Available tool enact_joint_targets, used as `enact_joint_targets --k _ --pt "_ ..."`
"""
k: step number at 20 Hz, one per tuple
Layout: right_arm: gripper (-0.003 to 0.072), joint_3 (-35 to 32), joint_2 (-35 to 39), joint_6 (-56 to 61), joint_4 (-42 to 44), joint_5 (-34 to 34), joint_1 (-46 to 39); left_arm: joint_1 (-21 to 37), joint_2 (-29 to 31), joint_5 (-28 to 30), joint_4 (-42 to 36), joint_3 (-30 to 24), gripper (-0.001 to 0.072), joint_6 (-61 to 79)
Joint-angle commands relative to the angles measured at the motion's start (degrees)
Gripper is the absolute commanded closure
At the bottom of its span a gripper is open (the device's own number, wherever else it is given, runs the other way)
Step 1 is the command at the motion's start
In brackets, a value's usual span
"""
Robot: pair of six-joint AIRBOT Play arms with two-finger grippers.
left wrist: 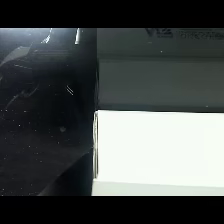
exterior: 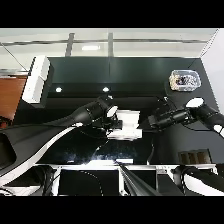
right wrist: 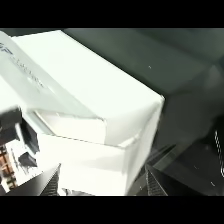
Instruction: Fold the box and place the chain.
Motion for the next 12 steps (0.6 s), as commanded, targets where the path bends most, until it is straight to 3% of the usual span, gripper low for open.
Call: enact_joint_targets --k 1,6,8,12 --pt "0.0089 0.22 0.00 3.69 0.31 -6.49 5.66 0.02 -0.02 0.00 0.00 0.02 0.0681 0.04" --pt "0.0092 1.03 0.00 11.06 -1.36 -15.37 13.75 0.02 -0.02 0.02 0.02 0.02 0.0681 0.04" --pt "0.0143 2.89 0.00 17.97 -8.46 -17.14 16.46 0.04 -0.02 0.13 0.07 0.02 0.0681 0.07" --pt "0.0148 8.09 0.00 39.30 -27.52 -17.51 23.30 0.02 -0.02 0.09 0.20 0.02 0.0681 0.04"
